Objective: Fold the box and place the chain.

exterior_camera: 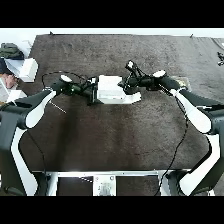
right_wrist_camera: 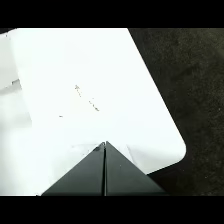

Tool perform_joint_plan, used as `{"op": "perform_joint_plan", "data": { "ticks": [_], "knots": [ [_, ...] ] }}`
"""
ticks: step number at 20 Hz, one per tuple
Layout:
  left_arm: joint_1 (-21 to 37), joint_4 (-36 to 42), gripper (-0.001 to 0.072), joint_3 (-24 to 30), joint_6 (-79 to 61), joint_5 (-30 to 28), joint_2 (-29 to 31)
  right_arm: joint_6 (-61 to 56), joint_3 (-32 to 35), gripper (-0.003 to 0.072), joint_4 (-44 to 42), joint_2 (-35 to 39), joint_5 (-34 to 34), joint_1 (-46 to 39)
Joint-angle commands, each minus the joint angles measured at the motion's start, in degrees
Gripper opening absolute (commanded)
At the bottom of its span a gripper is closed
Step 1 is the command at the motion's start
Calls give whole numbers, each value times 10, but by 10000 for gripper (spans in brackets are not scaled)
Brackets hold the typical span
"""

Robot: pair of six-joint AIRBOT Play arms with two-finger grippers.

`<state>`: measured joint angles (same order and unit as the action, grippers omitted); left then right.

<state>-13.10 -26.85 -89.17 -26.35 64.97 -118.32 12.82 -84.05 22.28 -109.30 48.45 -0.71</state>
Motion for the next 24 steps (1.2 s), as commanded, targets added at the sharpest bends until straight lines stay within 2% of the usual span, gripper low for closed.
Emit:
{"op": "perform_joint_plan", "data": {
  "ticks": [1,6,11,15,16,19,22,24],
  "knots": [
    [-1,0,333,0,-1,0,0,0,0,-16,6,-10,-3,0],
    [-1,0,333,0,-1,0,0,7,0,-17,6,-5,-2,0],
    [-1,0,333,0,-1,0,0,6,0,-16,12,48,3,-2],
    [-1,1,333,0,-1,0,0,-34,0,-13,102,99,64,-16],
    [-1,0,333,0,-1,0,0,-49,0,29,126,110,94,-22],
    [-1,0,333,0,-1,0,0,-66,0,29,140,133,163,-42],
    [-1,1,333,0,-1,0,0,-66,15,26,152,145,178,-46],
    [-1,1,333,0,-1,0,0,-66,48,24,170,163,169,-46]
  ]
}}
